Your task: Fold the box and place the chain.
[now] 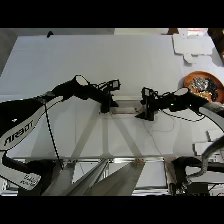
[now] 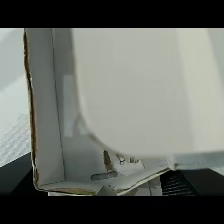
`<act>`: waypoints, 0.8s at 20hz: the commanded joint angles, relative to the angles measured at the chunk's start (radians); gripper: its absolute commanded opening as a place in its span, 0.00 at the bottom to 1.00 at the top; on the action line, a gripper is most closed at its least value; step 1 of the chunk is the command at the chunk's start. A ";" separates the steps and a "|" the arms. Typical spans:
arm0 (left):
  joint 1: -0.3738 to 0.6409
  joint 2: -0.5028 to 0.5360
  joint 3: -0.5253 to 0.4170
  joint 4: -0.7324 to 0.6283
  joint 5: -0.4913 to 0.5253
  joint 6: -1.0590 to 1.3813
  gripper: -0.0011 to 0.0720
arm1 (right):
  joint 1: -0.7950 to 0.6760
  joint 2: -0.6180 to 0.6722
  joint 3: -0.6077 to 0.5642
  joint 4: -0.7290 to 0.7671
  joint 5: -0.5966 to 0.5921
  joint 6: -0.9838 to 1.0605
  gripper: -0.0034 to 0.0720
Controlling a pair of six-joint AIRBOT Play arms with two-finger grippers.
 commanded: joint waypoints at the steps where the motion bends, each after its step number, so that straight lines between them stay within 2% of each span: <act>1: 0.001 0.000 0.000 0.000 0.000 0.000 0.04 | 0.001 -0.004 0.001 0.049 -0.004 -0.043 0.96; 16: 0.001 0.000 0.000 0.000 0.000 0.000 0.04 | 0.001 -0.023 0.001 0.013 0.007 -0.041 0.96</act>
